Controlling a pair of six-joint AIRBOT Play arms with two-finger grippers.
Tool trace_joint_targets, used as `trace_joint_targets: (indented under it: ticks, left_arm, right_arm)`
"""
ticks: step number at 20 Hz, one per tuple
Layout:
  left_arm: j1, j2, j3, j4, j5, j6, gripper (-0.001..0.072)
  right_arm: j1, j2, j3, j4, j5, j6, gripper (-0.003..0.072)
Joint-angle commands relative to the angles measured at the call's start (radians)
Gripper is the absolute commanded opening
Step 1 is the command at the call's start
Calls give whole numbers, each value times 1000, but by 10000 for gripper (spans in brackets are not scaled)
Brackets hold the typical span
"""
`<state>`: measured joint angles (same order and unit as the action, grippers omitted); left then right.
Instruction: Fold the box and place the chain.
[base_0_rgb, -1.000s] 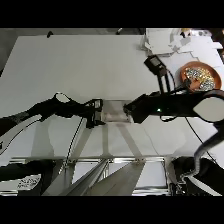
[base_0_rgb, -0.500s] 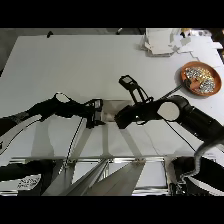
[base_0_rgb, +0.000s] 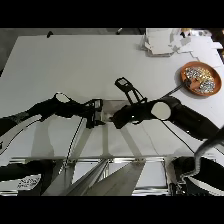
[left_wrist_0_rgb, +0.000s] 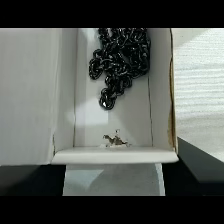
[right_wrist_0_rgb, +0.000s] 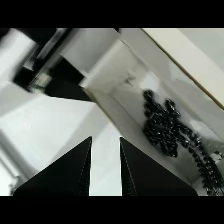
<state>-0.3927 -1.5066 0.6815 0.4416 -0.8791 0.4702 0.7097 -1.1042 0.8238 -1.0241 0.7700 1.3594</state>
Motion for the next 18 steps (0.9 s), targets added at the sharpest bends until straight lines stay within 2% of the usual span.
trace_joint_targets:
  ticks: [1, 4, 6, 8, 9, 10, 11, 14, 18]
  left_arm:
    - [0, 1, -1, 0, 0, 0, 204]
    - [0, 1, -1, 0, 0, 0, 204]
    - [0, 1, -1, 0, 0, 0, 204]
    - [0, 1, -1, 0, 0, 0, 204]
    - [0, 1, -1, 0, 0, 0, 204]
    - [0, 1, -1, 0, 0, 0, 204]
    - [0, 1, -1, 0, 0, 0, 204]
    - [0, 1, -1, 0, 0, 0, 204]
    - [0, 1, -1, 0, 0, 0, 204]
  right_arm:
    - [-53, 143, 10, -87, 87, 2, 199]
    - [-187, 256, 10, -309, 192, 124, 181]
    - [-310, 256, 8, -439, 256, 172, 182]
    - [-420, 224, 0, -473, 256, 178, 189]
    - [-472, 200, -8, -473, 242, 177, 262]
    - [-513, 175, -19, -474, 223, 177, 379]
    - [-552, 145, -26, -475, 207, 177, 437]
    - [-612, 45, -31, -472, 161, 180, 391]
    - [-612, -75, -33, -472, 93, 189, 391]
